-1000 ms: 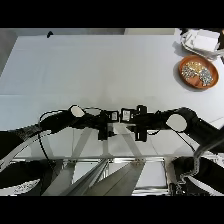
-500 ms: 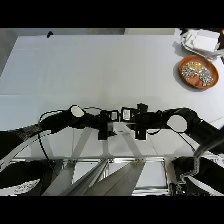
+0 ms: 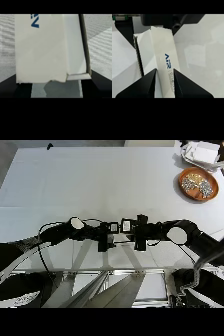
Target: Fold the box and place the chain.
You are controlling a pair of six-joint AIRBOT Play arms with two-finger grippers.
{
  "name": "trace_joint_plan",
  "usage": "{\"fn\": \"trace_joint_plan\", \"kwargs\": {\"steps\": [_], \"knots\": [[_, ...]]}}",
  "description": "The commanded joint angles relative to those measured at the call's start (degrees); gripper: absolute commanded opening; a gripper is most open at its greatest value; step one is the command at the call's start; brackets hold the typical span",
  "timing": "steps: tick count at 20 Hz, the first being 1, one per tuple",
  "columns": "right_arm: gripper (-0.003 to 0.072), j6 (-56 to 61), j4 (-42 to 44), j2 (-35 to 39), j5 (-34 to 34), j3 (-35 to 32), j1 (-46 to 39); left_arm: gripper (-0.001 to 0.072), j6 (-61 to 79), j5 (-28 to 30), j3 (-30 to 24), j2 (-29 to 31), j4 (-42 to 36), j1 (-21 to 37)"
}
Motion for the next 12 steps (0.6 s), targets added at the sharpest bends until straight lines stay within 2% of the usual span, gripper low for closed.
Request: {"fn": "trace_joint_plan", "kwargs": {"steps": [1, 12], "knots": [[0.0208, 0.5, 0.24, -0.04, 0.17, 0.0, 0.02, 0.0311, 0.02, -0.07, 0.0, 0.02, 0.02, -0.02], [0.0199, 2.43, 0.39, -0.2, -1.62, -1.55, 0.02, 0.0311, 0.02, -0.07, 0.0, 0.02, 0.02, -0.04]]}}
